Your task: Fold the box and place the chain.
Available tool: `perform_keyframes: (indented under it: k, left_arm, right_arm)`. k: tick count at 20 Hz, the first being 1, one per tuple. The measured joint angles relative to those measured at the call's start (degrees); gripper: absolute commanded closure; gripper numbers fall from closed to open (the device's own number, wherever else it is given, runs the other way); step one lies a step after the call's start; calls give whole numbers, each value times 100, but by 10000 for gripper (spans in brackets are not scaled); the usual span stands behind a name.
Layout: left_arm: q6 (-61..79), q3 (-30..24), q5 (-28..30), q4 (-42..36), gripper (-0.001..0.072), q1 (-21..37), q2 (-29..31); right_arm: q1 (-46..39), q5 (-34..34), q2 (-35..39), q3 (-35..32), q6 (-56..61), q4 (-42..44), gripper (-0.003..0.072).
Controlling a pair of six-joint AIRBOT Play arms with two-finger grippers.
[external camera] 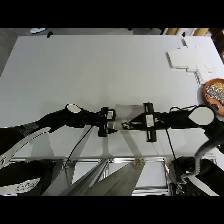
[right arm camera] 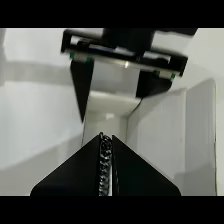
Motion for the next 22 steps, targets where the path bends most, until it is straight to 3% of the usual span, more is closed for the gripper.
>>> perform_keyframes:
  k: [2,4,5,10,13,16,22]
  left_arm:
    - [0,-2,2,-2,681,0,0]
    - [0,-2,0,-2,681,0,0]
    - [0,-2,0,-2,681,0,0]
    - [-2,-2,2,-2,681,0,0]
    - [0,0,2,-2,681,0,0]
    - [0,0,2,-2,681,0,0]
    - [0,-2,2,-2,681,0,0]
  right_arm:
    - [330,-553,-271,0,219,133,666]
    - [531,-955,-590,0,448,216,521]
    - [597,-1099,-737,0,522,227,486]
    - [494,-1412,-754,4,715,96,487]
    - [7,-1204,-278,7,741,-326,488]
    - [-743,-549,105,7,750,-1058,489]
    - [-1644,426,-79,-199,409,-1915,485]
